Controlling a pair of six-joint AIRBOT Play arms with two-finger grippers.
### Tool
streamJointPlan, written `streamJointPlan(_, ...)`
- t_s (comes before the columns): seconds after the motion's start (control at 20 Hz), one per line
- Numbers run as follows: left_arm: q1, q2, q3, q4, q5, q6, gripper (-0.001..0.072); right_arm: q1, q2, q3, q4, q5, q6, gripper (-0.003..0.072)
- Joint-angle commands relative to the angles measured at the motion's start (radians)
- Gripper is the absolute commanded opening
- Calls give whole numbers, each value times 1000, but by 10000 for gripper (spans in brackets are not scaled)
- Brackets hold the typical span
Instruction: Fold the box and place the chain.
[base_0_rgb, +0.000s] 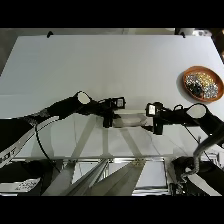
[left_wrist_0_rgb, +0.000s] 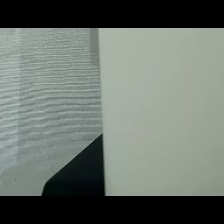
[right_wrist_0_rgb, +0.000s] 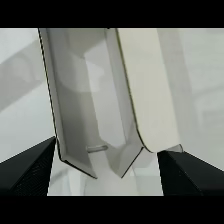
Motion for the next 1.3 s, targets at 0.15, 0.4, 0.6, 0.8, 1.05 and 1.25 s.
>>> streamJointPlan(0.15, 0, 1, 1, 0, 0, 0, 10, 0, -54, 1, 7, 19, -15, 683)
streamJointPlan(0.4, 0, 1, 1, 0, 0, 0, 10, 0, -111, 1, 8, 13, -73, 683)
streamJointPlan(0.6, 0, 1, 1, 0, 0, 0, 10, 0, -139, 1, 24, -16, -102, 683)
streamJointPlan(0.8, 0, 1, 1, 0, 0, 0, 10, 0, -155, 2, 79, -31, -150, 682)
streamJointPlan(1.05, 0, 1, 1, 0, 0, 0, 10, 0, -220, 32, 83, 21, -179, 681)
streamJointPlan(1.25, 0, 1, 1, 0, 1, 0, 10, 0, -243, 37, 82, 34, -179, 681)
